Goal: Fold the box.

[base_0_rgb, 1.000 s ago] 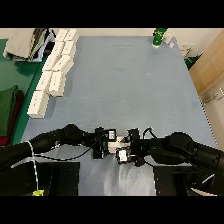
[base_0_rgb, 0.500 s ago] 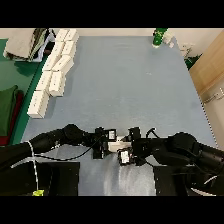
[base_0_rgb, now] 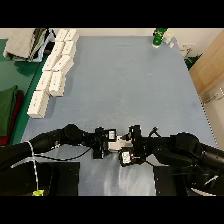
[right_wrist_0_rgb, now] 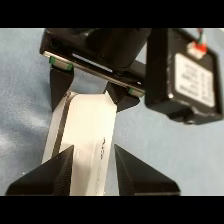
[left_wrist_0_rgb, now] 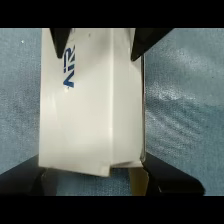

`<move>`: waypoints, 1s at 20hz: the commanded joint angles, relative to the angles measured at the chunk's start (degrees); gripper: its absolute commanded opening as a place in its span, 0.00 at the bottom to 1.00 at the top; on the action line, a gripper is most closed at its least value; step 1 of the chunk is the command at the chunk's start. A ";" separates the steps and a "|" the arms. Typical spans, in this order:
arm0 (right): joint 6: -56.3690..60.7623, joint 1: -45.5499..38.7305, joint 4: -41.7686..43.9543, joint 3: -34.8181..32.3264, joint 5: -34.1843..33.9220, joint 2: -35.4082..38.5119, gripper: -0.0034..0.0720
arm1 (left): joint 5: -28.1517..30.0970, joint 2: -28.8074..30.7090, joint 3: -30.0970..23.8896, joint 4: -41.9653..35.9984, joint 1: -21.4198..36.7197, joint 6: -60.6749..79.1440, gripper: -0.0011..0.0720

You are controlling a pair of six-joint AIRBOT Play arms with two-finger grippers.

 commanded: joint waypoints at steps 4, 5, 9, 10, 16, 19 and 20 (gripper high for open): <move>0.68 -0.02 -0.87 0.76 0.52 -0.55 0.53 | 0.00 0.04 0.00 0.02 0.00 0.02 0.57; 0.81 -0.02 -0.87 0.76 0.42 -1.14 0.53 | 0.00 0.04 0.00 0.02 0.00 0.02 0.57; 1.81 -0.02 -0.85 0.76 0.42 -2.45 0.39 | 0.00 0.04 0.00 0.02 0.00 0.02 0.57; 2.10 -0.02 -0.85 0.76 0.42 -2.45 0.39 | 0.00 0.04 0.00 0.02 0.00 0.02 0.57; 3.08 0.02 0.42 0.39 -0.39 -2.45 0.33 | 0.00 0.04 0.00 0.02 0.00 0.02 0.57; 3.04 0.02 1.84 0.39 -1.36 -2.45 0.33 | 0.00 0.04 0.00 0.02 0.00 0.02 0.57; 3.04 0.04 2.19 0.39 -1.55 -2.45 0.33 | 0.00 0.04 0.00 0.02 0.00 0.02 0.57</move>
